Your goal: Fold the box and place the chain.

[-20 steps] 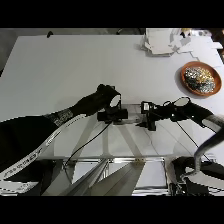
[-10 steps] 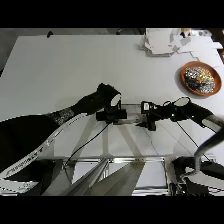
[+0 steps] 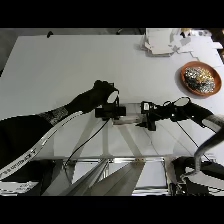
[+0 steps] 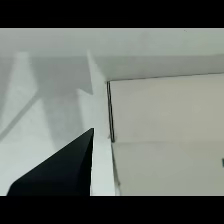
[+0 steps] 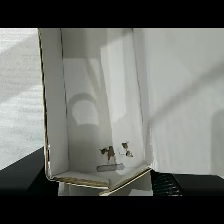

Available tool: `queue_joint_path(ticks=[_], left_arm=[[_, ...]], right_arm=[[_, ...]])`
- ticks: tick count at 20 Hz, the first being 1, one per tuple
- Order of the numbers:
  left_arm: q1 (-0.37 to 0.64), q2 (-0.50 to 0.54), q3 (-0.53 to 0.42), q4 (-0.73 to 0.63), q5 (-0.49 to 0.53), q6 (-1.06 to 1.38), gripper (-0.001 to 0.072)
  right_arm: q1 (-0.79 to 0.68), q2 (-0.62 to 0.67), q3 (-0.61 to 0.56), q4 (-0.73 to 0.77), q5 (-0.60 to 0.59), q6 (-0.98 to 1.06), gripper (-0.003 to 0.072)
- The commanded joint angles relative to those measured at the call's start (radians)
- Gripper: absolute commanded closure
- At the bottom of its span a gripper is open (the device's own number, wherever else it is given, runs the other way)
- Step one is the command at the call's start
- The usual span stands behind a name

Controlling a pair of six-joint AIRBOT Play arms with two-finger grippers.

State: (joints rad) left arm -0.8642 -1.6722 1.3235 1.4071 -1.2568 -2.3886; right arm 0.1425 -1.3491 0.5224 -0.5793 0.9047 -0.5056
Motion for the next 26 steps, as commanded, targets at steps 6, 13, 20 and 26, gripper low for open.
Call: queue_joint_path(ticks=[6,13,20,26], left_arm=[[-0.041,-0.054,-0.001,0.022,-0.015,0.009,0.0643],[-0.048,-0.064,-0.001,0.019,-0.014,0.009,0.0676],[-0.047,-0.063,-0.001,0.018,-0.007,0.01,0.0707],[-0.032,-0.031,-0.001,0.016,-0.017,0.011,0.0607]], right_arm=[[0.0,0.0,0.0,0.0,0.0,0.0,0.0282],[0.0,0.0,0.0,0.0,0.0,0.0,0.0282],[0.0,0.0,0.0,0.0,0.0,0.0,0.0282],[0.0,0.0,0.0,0.0,0.0,0.0,0.0282]])
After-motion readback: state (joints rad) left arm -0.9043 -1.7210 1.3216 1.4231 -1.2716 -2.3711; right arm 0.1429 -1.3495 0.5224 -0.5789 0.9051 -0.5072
